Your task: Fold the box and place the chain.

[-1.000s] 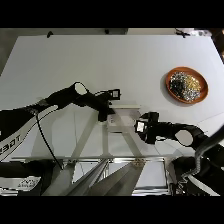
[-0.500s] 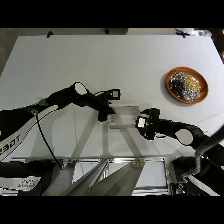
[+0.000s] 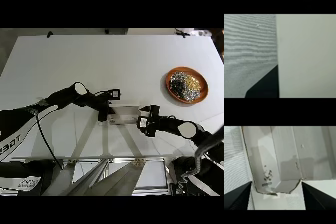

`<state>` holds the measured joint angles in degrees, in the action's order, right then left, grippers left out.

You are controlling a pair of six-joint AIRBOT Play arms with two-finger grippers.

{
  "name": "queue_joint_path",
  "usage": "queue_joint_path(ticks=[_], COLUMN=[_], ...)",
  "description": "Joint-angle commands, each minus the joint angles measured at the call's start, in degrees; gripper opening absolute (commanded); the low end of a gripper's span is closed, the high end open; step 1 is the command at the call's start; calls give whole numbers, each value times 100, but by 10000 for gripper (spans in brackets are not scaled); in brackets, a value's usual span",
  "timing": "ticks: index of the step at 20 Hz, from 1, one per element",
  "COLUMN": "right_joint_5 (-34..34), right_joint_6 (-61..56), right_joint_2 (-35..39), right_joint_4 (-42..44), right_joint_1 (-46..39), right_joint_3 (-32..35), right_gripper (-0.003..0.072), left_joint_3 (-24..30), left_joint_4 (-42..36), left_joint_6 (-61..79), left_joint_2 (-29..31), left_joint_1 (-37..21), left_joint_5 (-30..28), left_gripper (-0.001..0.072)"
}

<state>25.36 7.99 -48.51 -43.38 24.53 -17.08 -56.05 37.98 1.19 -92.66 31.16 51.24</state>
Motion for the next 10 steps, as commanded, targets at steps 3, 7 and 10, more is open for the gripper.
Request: queue_joint_path(ticks=[3,7,10], right_joint_5=[450,745,901], right_joint_6=[166,444,459], right_joint_2=[-289,-378,-378], right_joint_4=[116,166,225], right_joint_1=[-326,-415,-656], right_joint_3=[-221,-232,-269], right_gripper=[702,701,701], left_joint_3=[-4,-4,-4], left_joint_4=[2,2,2], left_joint_6=[2,2,2], left_joint_2=[-4,-4,-4], left_joint_1=[0,0,0], left_joint_5=[0,0,0], left_gripper=[12,12,12])
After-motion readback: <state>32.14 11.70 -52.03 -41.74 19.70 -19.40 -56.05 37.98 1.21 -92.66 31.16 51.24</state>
